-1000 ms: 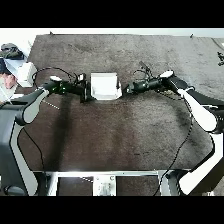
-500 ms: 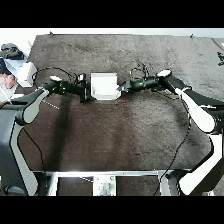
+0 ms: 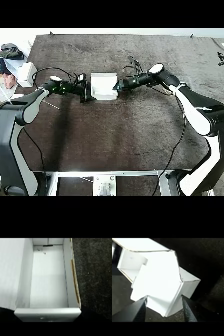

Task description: Fold the box and place the chain.

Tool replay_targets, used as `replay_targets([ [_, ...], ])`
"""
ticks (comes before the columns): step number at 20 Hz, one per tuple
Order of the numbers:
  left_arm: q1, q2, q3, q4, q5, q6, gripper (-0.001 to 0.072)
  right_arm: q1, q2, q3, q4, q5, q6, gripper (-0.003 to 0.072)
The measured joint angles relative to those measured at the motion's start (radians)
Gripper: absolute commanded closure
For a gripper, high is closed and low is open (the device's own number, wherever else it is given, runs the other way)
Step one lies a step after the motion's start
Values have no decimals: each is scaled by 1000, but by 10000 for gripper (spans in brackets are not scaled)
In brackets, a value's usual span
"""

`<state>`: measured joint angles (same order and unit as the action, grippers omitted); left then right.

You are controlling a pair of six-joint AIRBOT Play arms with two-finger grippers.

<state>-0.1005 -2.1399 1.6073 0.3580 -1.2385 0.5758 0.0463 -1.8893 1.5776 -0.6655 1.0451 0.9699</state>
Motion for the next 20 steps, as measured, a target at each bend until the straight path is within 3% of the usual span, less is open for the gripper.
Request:
replay_targets([
  [3,0,0,0,0,0,0,505,29,-1,10,-84,-36,49,224],
  [4,0,0,0,0,0,0,505,37,-1,11,-101,-49,57,276],
  [13,0,0,0,0,1,0,505,77,-3,23,-279,-114,207,274],
  [20,0,0,0,0,0,0,505,144,-72,207,-518,19,391,274],
])
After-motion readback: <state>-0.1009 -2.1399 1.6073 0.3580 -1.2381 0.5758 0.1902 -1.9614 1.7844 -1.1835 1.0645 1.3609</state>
